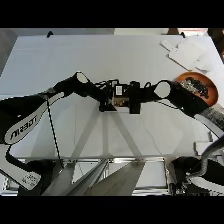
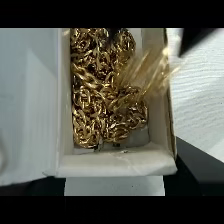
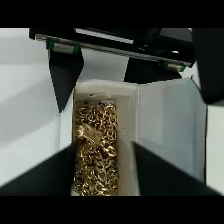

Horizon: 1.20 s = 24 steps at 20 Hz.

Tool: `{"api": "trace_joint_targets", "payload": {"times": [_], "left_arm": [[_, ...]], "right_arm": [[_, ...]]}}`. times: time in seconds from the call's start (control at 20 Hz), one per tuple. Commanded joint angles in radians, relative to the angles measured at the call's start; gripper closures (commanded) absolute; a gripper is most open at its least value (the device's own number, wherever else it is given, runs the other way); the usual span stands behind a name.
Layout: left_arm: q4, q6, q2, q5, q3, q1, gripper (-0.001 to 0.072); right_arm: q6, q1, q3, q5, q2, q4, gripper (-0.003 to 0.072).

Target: Fold the box and place the chain.

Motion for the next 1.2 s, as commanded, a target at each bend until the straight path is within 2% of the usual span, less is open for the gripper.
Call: {"api": "trace_joint_targets", "payload": {"times": [0.0,0.05,0.1,0.2,0.25,0.3,0.4,0.45,0.6,0.65,0.75,0.85,0.9,0.95,1.15], "left_arm": [[0.0,0.0,0.0,0.0,0.0,0.0,0.0375],[0.0,0.0,0.0,0.0,0.0,0.0,0.0375],[0.0,0.0,0.0,0.0,0.0,0.0,0.0375],[0.0,0.0,0.0,0.0,0.0,0.0,0.0375],[0.0,0.0,0.0,0.0,0.0,0.0,0.0375],[0.0,0.0,0.0,0.0,0.0,0.0,0.0375],[0.0,0.0,0.0,0.0,0.0,0.0,0.0375],[0.0,0.0,0.0,0.0,0.0,0.0,0.0375],[0.0,0.0,0.0,0.0,0.0,0.0,0.0375],[0.0,0.0,0.0,0.0,0.0,0.0,0.0375],[0.0,0.0,0.0,0.0,0.0,0.0,0.0375],[0.0,0.0,0.0,0.0,0.0,0.0,0.0375],[0.0,0.0,0.0,0.0,0.0,0.0,0.0375],[0.0,0.0,0.0,0.0,0.0,0.0,0.0375],[0.0,0.0,0.0,0.0,0.0,0.0,0.0375]], "right_arm": [[0.105,-0.009,0.004,0.011,0.007,0.003,0.025],[0.135,-0.025,0.005,0.032,0.031,0.003,0.0253],[0.173,-0.041,0.015,0.073,0.055,0.003,0.0289],[0.232,-0.074,0.083,0.231,0.071,0.003,0.0394],[0.258,-0.091,0.13,0.306,0.066,0.003,0.0394],[0.3,-0.116,0.189,0.361,0.05,0.012,0.0403],[0.38,-0.184,0.316,0.44,-0.027,0.046,0.0553],[0.422,-0.209,0.375,0.461,-0.077,0.054,0.0568],[0.524,-0.237,0.489,0.468,-0.237,0.054,0.0564],[0.525,-0.237,0.491,0.485,-0.274,0.054,0.0559],[0.522,-0.222,0.49,0.561,-0.318,0.058,0.0476],[0.423,-0.212,0.471,0.599,-0.311,0.116,0.0468],[0.362,-0.206,0.449,0.582,-0.297,0.145,0.0421],[0.331,-0.198,0.423,0.547,-0.281,0.151,0.0406],[0.211,-0.159,0.27,0.395,-0.204,0.131,0.0384]]}}
